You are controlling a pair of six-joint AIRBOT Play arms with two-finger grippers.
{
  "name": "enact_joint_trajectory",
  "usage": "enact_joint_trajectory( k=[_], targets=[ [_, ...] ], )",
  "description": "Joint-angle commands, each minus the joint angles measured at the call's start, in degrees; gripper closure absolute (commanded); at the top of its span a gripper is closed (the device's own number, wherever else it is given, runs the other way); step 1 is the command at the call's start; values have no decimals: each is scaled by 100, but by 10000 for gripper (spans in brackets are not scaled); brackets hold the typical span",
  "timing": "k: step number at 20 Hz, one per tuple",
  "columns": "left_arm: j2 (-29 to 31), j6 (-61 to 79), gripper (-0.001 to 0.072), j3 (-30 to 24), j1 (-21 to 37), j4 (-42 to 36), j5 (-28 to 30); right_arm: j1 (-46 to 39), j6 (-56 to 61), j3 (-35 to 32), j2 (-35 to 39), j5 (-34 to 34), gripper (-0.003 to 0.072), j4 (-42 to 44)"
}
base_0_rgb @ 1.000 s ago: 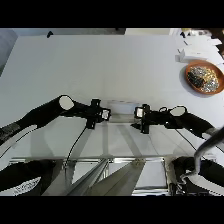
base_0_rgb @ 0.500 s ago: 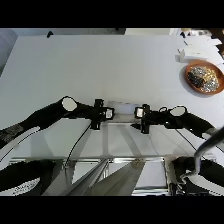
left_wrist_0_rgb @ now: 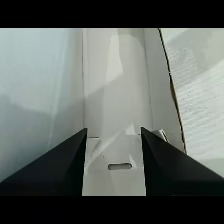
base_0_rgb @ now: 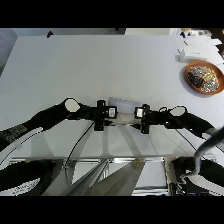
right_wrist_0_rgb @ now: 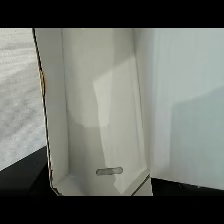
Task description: Fold the box and place the chain.
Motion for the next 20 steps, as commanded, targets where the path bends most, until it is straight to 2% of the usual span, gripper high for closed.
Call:
enact_joint_trajectory(
  k=[1,2,3,5,8,13,15,17,20],
  targets=[
    [90,-549,294,0,-2,72,-15,2,0,0,4,0,282,2],
    [177,-767,298,0,0,184,-92,2,0,0,4,0,282,2],
    [308,-1117,370,0,24,339,-205,2,0,0,4,0,282,2],
    [660,-1985,711,0,144,713,-544,2,0,0,4,0,282,2],
    [1292,-3519,704,0,525,1419,-1152,2,0,0,4,0,282,2],
    [2074,-6369,707,-2,1587,2702,-1993,4,0,0,4,0,282,2],
    [2057,-7232,707,-13,2002,2804,-2218,2,0,0,4,0,282,2],
    [1967,-7831,707,-81,2262,2791,-2181,2,0,0,4,-2,282,2],
    [1655,-8459,707,-127,2321,2702,-2024,2,0,0,4,-2,282,2]
  ],
)
